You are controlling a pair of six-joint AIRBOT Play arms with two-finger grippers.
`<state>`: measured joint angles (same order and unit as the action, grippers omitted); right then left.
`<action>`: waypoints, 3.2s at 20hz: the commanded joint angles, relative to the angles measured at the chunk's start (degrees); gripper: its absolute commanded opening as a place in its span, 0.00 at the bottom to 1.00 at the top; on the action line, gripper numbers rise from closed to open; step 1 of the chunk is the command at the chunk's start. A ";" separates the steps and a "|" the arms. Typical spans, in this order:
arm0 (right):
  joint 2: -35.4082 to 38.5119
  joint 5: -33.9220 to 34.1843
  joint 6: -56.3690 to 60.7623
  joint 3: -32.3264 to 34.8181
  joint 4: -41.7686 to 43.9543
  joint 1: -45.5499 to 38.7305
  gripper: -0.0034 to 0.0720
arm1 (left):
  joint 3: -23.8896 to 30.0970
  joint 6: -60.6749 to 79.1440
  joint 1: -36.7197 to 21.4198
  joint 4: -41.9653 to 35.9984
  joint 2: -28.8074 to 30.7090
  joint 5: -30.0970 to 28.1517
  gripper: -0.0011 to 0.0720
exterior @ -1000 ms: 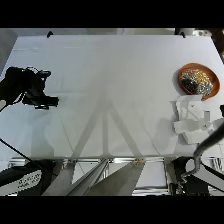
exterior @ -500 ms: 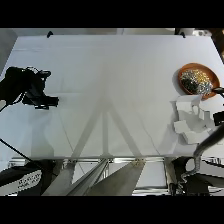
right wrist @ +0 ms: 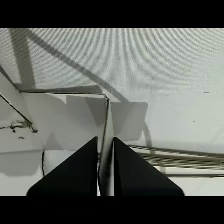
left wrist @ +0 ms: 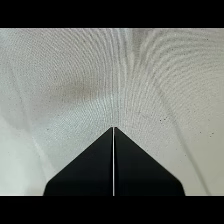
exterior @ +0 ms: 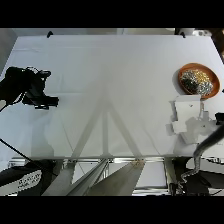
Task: Fold the box and place the chain.
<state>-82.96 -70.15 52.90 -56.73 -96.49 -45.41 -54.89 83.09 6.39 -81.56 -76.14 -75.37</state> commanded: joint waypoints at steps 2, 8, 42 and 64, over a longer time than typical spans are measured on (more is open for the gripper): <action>0.39 -4.02 -4.20 0.00 8.44 -1.66 0.07 | 0.02 0.02 0.02 0.00 0.02 -0.02 0.03; 6.32 -10.91 -11.43 0.02 22.36 -1.66 0.06 | 0.02 0.00 0.02 0.00 0.02 -0.02 0.03; 21.70 19.02 14.67 23.37 36.98 60.76 0.06 | 0.04 35.26 1.11 -39.26 0.02 3.67 0.69; 21.70 20.26 14.43 23.37 36.96 61.05 0.07 | 0.07 67.87 12.94 -66.79 -18.25 6.75 0.89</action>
<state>-61.30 -49.87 67.29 -33.39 -59.59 15.59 -54.87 147.28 18.09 -145.51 -91.61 -68.71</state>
